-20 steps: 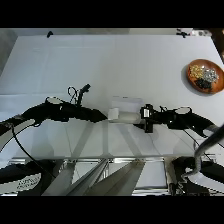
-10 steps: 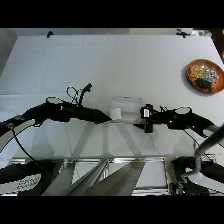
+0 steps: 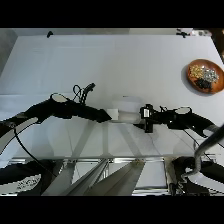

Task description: Fold the box and place the chain.

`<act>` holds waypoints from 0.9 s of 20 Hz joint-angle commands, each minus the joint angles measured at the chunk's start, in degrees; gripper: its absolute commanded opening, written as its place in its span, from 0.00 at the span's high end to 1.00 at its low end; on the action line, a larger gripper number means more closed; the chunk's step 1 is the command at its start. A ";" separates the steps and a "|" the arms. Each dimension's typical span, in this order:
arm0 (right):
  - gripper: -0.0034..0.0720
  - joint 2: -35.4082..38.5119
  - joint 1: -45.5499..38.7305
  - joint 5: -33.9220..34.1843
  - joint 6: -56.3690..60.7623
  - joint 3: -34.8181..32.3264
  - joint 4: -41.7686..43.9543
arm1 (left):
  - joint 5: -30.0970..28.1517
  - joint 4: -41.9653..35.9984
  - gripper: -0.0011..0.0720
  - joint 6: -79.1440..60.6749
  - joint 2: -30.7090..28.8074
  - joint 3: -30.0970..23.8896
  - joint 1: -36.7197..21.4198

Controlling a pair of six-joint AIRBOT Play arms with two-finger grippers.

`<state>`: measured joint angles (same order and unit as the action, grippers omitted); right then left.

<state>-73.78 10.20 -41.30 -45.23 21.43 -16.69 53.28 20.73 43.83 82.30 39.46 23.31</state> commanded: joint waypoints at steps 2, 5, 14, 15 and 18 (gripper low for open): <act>0.64 0.04 0.04 -0.02 -0.04 0.00 -0.02 | -3.78 8.81 0.30 11.06 0.00 6.91 2.67; 0.64 0.04 0.04 -0.02 -0.04 0.02 -0.02 | -3.17 14.21 0.30 17.94 0.00 9.75 3.93; 0.64 0.02 0.04 -0.02 -0.04 0.02 -0.02 | 2.10 24.46 0.30 37.09 0.00 11.28 6.95; 0.64 0.04 0.04 0.00 -0.04 0.02 -0.02 | 2.10 26.53 0.30 39.50 0.00 12.20 7.58; 0.64 0.04 0.04 -0.02 -0.04 0.02 -0.02 | 2.58 33.77 0.31 48.57 0.00 15.04 9.29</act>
